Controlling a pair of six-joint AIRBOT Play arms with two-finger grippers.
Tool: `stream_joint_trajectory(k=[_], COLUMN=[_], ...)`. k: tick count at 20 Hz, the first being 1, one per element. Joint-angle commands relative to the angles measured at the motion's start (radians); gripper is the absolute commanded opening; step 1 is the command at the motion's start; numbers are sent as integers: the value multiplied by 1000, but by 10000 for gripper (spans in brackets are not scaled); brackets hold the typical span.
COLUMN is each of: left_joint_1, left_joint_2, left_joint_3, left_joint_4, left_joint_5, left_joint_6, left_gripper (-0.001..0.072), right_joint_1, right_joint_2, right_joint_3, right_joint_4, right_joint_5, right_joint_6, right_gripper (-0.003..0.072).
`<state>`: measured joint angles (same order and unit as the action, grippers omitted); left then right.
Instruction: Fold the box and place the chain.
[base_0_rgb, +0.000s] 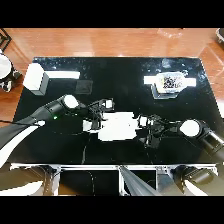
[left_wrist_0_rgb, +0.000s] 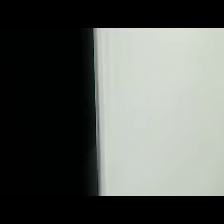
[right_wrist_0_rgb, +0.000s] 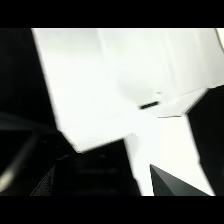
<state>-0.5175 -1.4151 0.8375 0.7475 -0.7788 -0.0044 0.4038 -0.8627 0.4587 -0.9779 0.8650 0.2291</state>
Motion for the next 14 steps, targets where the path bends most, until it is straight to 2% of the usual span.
stream_joint_trajectory(k=[1,7,14], left_joint_1=[2,2,2], left_joint_2=[-21,-24,-24], left_joint_3=[0,0,0], left_joint_4=[3,4,4], left_joint_5=[-39,-42,-45], left_joint_6=[1,36,50], left_gripper=[22,23,22], right_joint_1=[11,63,180], right_joint_2=[-13,-42,-121], right_joint_3=[-3,-3,-3], right_joint_4=[-18,-26,-23], right_joint_5=[-36,-54,-207], right_joint_6=[-54,-67,-84], right_gripper=[701,701,701])
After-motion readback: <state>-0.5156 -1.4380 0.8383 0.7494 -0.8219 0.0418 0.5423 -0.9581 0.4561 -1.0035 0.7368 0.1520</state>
